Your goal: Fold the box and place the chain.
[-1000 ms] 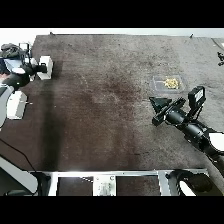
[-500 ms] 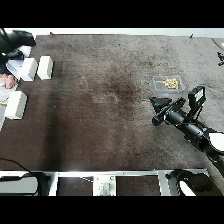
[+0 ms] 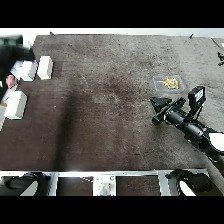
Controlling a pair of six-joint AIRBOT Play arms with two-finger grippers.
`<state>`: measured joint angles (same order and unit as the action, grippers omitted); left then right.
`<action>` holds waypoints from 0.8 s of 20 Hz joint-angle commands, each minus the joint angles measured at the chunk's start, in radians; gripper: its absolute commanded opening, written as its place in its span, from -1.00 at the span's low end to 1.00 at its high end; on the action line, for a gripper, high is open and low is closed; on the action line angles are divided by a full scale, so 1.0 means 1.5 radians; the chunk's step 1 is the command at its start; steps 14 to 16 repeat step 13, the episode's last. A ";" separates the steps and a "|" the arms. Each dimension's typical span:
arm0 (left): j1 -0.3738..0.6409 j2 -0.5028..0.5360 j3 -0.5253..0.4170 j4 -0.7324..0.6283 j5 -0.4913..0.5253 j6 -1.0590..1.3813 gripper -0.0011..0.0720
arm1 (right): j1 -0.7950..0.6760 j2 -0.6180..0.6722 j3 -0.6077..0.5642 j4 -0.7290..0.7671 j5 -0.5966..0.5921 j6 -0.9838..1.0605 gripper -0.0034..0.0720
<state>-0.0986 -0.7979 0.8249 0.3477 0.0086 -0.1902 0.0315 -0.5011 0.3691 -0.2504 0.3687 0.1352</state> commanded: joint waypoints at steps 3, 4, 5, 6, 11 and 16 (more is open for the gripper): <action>-0.065 0.274 -0.289 0.000 0.075 -0.014 -0.95 | 0.000 0.000 0.000 0.000 0.000 0.000 -0.94; -0.065 0.318 -0.325 0.000 0.068 -0.015 -0.95 | 0.000 0.000 0.000 0.000 0.000 0.000 -0.94; -0.065 0.358 -0.355 -0.001 0.069 -0.015 -0.95 | 0.000 0.000 0.000 0.000 0.000 0.000 -0.94; -0.065 0.394 -0.380 -0.001 0.070 -0.015 -0.95 | 0.000 0.000 0.000 0.000 0.000 0.000 -0.94; -0.065 0.435 -0.407 -0.001 0.068 -0.014 -0.94 | 0.000 0.000 0.000 0.000 0.000 0.000 -0.94; -0.065 0.435 -0.407 0.000 0.069 -0.013 -0.94 | 0.000 0.000 0.000 0.000 0.000 0.000 -0.94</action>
